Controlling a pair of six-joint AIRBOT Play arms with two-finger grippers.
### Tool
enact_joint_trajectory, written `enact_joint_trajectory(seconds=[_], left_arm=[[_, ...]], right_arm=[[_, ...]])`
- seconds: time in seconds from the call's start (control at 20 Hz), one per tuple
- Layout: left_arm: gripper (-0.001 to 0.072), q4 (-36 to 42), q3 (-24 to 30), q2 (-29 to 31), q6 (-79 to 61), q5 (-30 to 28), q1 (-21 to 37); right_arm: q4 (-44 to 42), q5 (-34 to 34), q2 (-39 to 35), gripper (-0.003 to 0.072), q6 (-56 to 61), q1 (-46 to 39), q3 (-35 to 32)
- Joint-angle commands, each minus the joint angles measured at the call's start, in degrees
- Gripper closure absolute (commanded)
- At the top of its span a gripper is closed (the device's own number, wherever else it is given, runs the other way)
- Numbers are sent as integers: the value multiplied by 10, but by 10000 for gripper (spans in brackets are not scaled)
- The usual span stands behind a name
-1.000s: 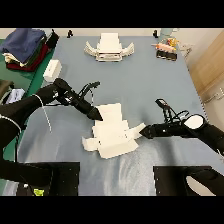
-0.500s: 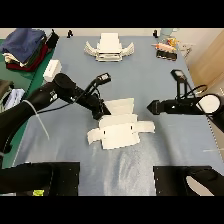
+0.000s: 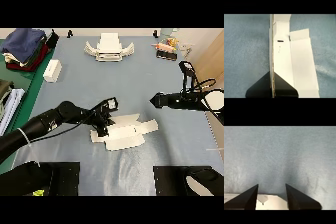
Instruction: Fold the box.
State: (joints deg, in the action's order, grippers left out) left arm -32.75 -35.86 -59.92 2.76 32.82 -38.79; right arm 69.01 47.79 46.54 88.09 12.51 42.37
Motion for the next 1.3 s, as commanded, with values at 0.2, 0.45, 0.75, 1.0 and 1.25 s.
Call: enact_joint_trajectory(seconds=[0.2, 0.45, 0.75, 1.0, 1.25], left_arm=[[699, 7, 35, 19, -23, -19, -19], [698, 7, 28, 61, -23, 30, -7], [698, 19, 13, 45, -19, 82, 7], [698, 32, 14, 9, -27, 62, 5], [698, 36, 24, 9, -54, 61, 5]], right_arm=[[2, -3, 0, 158, 10, 0, 1], [0, 1, 21, 161, 11, 0, 1], [-11, 2, 47, 162, 10, 0, 1], [-11, 2, 47, 162, 10, 0, 1], [-11, 2, 47, 162, 10, 0, 1]])
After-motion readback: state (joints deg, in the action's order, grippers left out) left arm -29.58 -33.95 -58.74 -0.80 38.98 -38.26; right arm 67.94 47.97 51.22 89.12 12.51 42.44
